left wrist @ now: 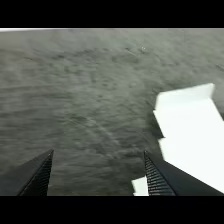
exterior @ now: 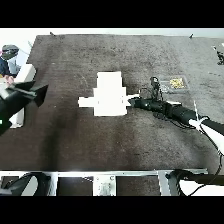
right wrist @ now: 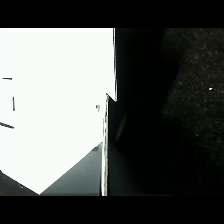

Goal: Fold the box and place the chain.

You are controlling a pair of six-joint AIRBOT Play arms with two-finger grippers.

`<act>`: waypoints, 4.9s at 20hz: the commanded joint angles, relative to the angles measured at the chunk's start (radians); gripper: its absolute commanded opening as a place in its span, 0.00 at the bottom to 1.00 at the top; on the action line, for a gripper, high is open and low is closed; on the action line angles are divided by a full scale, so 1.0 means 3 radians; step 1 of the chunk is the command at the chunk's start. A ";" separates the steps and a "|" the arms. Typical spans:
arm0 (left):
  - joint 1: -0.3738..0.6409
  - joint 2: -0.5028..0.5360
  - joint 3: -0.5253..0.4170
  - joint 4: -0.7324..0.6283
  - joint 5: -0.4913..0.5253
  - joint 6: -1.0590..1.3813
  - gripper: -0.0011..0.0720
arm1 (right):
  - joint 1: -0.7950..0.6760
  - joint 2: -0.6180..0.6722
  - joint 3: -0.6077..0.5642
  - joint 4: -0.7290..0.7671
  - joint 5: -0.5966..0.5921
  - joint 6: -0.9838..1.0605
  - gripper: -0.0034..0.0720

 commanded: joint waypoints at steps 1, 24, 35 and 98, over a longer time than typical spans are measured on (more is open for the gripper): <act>0.0001 -0.1015 0.0660 -0.0072 -0.0823 0.0125 0.86 | 0.0005 -0.0013 0.0004 0.0071 0.0081 -0.0126 0.06; -0.1237 -0.4644 0.4583 0.1497 -0.1850 -0.1736 0.86 | 0.0004 -0.0013 0.0004 0.0092 0.0074 -0.0182 0.06; -0.1428 -0.4767 0.4582 0.1300 -0.2363 -0.1366 0.77 | 0.0004 -0.0013 0.0004 0.0092 0.0074 -0.0220 0.06; -0.1428 -0.4911 0.4579 0.1499 -0.1972 0.1058 0.03 | 0.0323 -0.0338 0.0978 -0.2324 0.0585 -0.1525 0.96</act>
